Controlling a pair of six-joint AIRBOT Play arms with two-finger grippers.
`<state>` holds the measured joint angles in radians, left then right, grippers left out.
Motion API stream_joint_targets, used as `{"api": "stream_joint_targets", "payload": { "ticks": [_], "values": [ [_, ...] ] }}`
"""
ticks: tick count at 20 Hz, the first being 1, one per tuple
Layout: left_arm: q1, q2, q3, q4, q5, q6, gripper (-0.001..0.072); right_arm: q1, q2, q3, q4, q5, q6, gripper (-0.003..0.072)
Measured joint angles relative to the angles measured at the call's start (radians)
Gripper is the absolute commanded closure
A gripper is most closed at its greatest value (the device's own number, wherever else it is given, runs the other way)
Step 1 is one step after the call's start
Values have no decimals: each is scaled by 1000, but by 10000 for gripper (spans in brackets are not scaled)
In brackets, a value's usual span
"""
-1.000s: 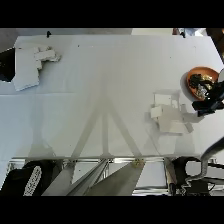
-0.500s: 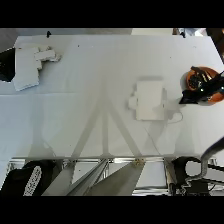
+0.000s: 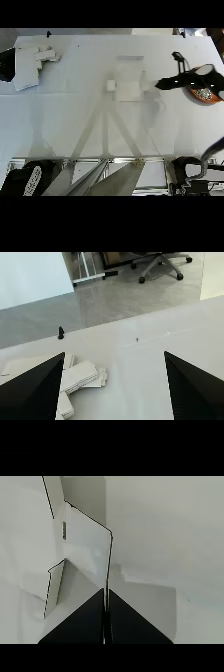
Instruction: Fold the box and place the chain.
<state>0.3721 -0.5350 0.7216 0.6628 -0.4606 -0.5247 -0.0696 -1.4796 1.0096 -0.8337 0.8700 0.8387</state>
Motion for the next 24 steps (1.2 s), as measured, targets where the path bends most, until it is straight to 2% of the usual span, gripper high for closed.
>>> {"api": "stream_joint_targets", "payload": {
  "ticks": [4, 8, 12, 24],
  "values": [
    [0, 0, 0, 0, 0, 0, 9, 104, -67, -6, 116, -174, -82, 679],
    [0, 0, 0, 0, 0, 0, 9, 152, -98, -7, 161, -280, -114, 676],
    [0, 0, 0, 0, 0, 0, 9, 161, -107, -7, 164, -305, -125, 674],
    [0, 0, 0, 0, 0, 0, 9, 164, -109, -6, 157, -282, -129, 674]
  ]
}}
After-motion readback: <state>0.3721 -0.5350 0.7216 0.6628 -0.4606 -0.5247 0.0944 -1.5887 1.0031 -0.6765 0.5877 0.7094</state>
